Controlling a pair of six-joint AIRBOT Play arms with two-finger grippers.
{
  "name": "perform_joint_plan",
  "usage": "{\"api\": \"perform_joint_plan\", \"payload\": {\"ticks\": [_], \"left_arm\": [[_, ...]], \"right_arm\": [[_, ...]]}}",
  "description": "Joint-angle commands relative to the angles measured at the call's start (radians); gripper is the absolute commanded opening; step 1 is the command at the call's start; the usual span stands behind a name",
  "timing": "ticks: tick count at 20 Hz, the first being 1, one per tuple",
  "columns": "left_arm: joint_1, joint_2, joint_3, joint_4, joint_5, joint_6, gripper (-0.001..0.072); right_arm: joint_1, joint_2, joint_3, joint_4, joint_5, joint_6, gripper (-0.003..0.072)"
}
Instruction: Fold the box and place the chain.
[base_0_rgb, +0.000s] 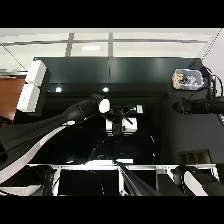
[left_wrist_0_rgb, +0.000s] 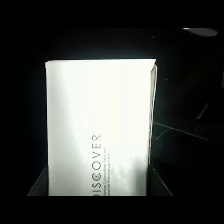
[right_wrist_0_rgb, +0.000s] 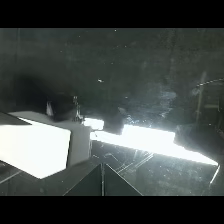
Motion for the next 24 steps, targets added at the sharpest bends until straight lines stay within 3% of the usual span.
{"api": "perform_joint_plan", "payload": {"ticks": [1, 7, 10, 13, 17, 21, 24], "left_arm": [[0.051, 0.042, 0.020, 0.140, -0.075, -0.254, 0.0351], [0.409, 0.161, -0.017, 0.412, -0.497, -0.788, 0.0351], [0.658, 0.242, -0.082, 0.452, -0.574, -0.809, 0.0351], [0.932, 0.322, -0.144, 0.453, -0.604, -0.853, 0.0351], [1.214, 0.377, -0.203, 0.469, -0.673, -0.838, 0.0351], [1.355, 0.391, -0.204, 0.541, -0.680, -0.781, 0.0351], [1.405, 0.417, -0.209, 0.537, -0.519, -0.788, 0.0352]], "right_arm": [[0.000, 0.001, 0.000, -0.001, 0.001, 0.000, 0.0013], [0.000, 0.001, 0.000, -0.001, -0.002, -0.008, 0.0013], [0.000, 0.001, 0.000, -0.001, -0.019, -0.025, 0.0013], [0.000, 0.001, 0.000, -0.001, -0.036, -0.037, 0.0013], [0.000, 0.001, -0.015, -0.001, -0.047, -0.038, 0.0013], [0.000, 0.001, -0.040, -0.001, -0.056, -0.038, 0.0013], [0.000, 0.000, -0.070, -0.001, -0.071, -0.037, 0.0013]]}}
